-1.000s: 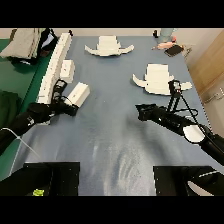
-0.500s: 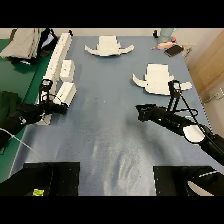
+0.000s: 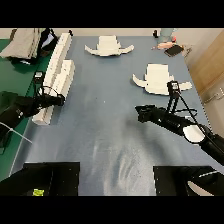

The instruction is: Fold the box.

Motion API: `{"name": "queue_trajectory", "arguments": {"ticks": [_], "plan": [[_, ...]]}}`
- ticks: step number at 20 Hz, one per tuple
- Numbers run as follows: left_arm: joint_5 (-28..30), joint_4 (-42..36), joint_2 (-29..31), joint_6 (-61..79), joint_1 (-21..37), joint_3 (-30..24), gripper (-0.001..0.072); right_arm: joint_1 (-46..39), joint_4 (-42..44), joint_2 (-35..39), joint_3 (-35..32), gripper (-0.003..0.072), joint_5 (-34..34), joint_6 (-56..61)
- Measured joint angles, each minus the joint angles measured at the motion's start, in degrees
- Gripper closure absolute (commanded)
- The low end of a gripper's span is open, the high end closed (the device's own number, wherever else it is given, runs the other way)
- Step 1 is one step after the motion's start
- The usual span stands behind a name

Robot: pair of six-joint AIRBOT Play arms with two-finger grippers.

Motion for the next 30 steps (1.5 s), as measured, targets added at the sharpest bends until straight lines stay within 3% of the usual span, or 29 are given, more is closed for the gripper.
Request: {"name": "queue_trajectory", "arguments": {"ticks": [5, 19, 30], "plan": [[-2.89, 8.7, -8.55, -13.38, -0.02, 7.61, 0.0207, 0.0, -0.13, 0.0, 0.0, 0.0596, 0.17, 0.0], [-12.33, 20.31, -28.92, -30.42, -1.16, 34.84, 0.0207, 0.0, -2.54, -0.02, 0.0, 0.0597, 0.17, 0.0], [-11.85, 24.85, -34.93, -32.79, -3.41, 42.12, 0.0207, -0.02, -3.78, -0.31, 0.0, 0.0596, 0.17, -0.02]]}}
